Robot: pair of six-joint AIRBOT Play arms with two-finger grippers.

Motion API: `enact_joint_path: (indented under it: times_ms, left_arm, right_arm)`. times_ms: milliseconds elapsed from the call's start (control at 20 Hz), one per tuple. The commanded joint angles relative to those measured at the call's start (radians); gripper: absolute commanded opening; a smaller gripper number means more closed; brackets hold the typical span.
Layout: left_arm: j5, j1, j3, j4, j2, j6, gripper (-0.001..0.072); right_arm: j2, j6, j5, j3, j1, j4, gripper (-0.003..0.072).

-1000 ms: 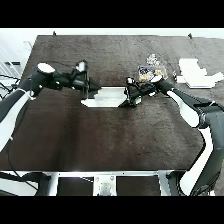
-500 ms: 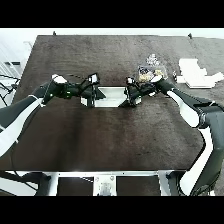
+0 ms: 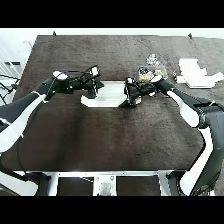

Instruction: Fold the box and place the chain.

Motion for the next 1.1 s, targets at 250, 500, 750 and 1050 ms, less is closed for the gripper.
enact_joint_path:
  times_ms: [250,500,750,1050]
  left_arm:
    - [0.032,0.001,0.022,-0.010,-0.103,-0.015,0.0019]
    - [0.010,0.000,0.022,-0.009,-0.114,-0.026,0.0019]
    - [0.007,0.000,0.023,-0.010,-0.108,-0.018,0.0021]
    - [-0.032,0.003,0.047,0.021,-0.014,-0.013,0.0069]
  right_arm:
    - [0.000,0.000,0.000,0.001,0.000,0.000,0.0583]
    - [0.000,0.000,0.000,0.001,0.000,0.000,0.0583]
    - [0.000,0.000,0.000,0.001,0.000,0.000,0.0584]
    - [0.000,0.000,0.000,0.001,0.000,0.000,0.0583]
